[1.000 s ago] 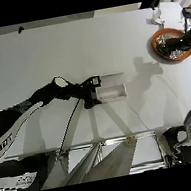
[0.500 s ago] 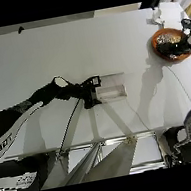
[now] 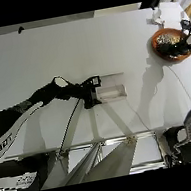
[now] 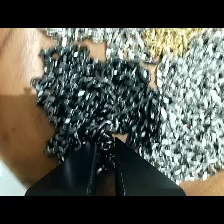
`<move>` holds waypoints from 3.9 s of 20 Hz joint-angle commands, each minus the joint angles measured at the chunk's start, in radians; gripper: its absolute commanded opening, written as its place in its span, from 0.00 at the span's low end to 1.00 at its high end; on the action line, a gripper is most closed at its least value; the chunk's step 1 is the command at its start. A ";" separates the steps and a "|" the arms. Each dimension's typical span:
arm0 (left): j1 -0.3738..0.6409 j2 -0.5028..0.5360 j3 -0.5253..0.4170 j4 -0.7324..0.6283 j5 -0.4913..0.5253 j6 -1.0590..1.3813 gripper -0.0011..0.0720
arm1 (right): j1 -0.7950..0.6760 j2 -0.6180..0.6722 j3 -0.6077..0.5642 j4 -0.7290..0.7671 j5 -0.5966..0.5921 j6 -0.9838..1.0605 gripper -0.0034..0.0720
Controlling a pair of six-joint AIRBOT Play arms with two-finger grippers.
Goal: Fold the box and place the chain.
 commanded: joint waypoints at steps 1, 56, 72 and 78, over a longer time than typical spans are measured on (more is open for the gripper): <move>0.001 0.000 0.000 0.000 0.000 0.000 0.30 | 0.000 0.056 0.000 0.002 0.111 -0.051 0.06; 0.001 0.000 0.000 0.000 0.000 0.000 0.30 | 1.020 0.382 -0.286 0.080 0.121 0.127 0.29; 0.001 0.000 0.000 0.000 0.000 0.000 0.30 | 0.485 0.444 -0.287 -0.211 0.340 0.127 0.29; 0.001 0.000 0.000 0.000 0.000 0.000 0.30 | 0.517 0.300 -0.287 -0.187 0.298 0.170 0.46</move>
